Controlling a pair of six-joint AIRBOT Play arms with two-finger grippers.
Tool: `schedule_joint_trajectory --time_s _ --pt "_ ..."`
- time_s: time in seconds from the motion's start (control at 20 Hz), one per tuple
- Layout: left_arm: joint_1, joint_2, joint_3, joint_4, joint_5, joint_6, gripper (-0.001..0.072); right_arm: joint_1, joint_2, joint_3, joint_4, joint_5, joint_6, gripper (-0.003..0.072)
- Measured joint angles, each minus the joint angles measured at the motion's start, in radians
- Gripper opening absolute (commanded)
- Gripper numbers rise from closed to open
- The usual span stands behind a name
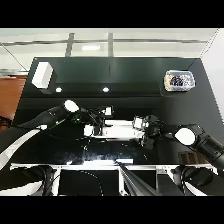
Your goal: Fold the box and place the chain.
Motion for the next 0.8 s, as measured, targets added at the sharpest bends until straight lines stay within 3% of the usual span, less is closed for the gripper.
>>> schedule_joint_trajectory --time_s 0.3,0.8 --pt "0.000 0.000 0.000 0.000 -0.002 0.000 0.0027 0.000 -0.002 0.015 -0.052 -0.013 -0.002 0.0698" --pt "0.000 0.000 0.000 0.000 -0.003 0.000 0.0027 -0.053 -0.100 0.017 0.193 -0.032 -0.224 0.0698"
